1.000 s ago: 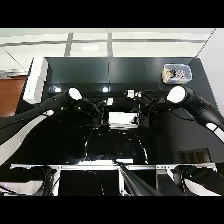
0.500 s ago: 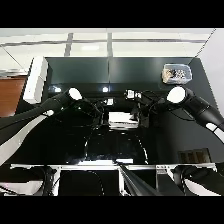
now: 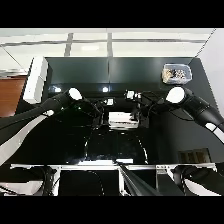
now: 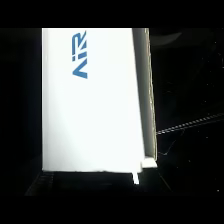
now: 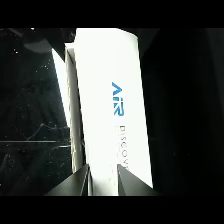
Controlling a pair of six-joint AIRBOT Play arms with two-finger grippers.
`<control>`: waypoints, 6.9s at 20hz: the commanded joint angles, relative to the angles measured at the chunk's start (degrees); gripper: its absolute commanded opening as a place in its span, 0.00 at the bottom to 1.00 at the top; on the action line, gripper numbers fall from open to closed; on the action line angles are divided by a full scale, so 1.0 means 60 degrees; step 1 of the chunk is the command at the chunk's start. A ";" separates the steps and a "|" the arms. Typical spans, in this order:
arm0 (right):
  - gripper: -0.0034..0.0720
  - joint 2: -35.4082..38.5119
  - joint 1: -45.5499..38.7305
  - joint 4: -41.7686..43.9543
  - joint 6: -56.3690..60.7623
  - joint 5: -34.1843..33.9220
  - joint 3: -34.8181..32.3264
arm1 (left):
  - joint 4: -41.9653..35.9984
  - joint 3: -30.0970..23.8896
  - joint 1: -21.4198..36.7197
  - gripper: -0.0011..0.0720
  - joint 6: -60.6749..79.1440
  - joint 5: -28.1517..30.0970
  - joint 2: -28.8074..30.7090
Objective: Fold the box and place the chain.
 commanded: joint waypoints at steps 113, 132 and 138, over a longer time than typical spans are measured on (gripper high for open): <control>0.07 0.3111 -0.6539 0.0546 0.7431 0.3344 0.0109 | 0.8251 0.1978 0.2732 0.49 -1.4998 -0.4535 0.3457; 0.07 0.3104 -0.6539 0.0619 0.7581 0.2310 -0.0583 | 0.6739 0.1049 0.9267 0.49 -1.2670 -0.1024 0.1351; 0.07 0.3104 -0.6517 0.0627 0.7686 0.2014 -0.0583 | 0.6495 0.2371 0.8837 0.99 -1.2236 -0.1282 0.0940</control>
